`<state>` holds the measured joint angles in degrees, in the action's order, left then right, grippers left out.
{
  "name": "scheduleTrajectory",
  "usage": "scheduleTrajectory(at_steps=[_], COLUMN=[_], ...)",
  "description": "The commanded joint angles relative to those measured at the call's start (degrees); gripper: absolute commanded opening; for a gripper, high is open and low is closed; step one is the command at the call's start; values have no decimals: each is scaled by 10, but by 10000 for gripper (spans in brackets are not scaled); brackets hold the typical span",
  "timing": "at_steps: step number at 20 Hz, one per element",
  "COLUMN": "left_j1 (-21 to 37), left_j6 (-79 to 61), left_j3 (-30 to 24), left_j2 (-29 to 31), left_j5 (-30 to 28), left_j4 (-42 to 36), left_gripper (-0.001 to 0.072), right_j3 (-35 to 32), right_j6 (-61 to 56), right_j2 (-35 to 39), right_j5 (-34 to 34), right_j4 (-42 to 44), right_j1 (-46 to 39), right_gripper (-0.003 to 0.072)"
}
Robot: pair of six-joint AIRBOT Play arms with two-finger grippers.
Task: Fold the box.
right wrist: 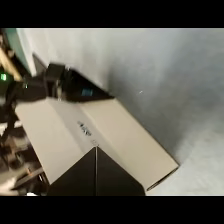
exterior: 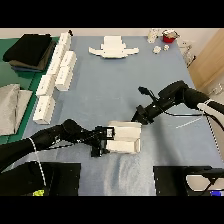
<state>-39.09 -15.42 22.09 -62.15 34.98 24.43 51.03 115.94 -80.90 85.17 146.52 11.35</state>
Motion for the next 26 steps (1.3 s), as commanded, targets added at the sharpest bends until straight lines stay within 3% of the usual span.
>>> scheduleTrajectory(at_steps=[1, 6, 16, 20, 22, 24, 26], left_j1=[0, 0, 0, 0, 0, 0, 0], left_j6=[0, 0, 0, 0, 0, 0, 0], left_j3=[0, 0, 0, 0, 0, 0, 0], left_j2=[0, 0, 0, 0, 0, 0, 0], left_j5=[0, 0, 0, 0, 0, 0, 0], left_j4=[0, 0, 0, 0, 0, 0, 0], left_gripper=[547, 547, 547, 547, 547, 547, 547], right_j3=[5, -44, -260, -294, -289, -287, -287], right_j6=[71, 103, 170, 172, 176, 197, 224], right_j2=[-5, 92, 383, 428, 427, 426, 426], right_j5=[53, -71, -459, -525, -524, -525, -521], right_j4=[-22, -108, -156, -202, -208, -208, -208], right_j1=[46, 126, 294, 361, 367, 372, 377], right_gripper=[3, 3, 3, 20, 151, 370, 530])
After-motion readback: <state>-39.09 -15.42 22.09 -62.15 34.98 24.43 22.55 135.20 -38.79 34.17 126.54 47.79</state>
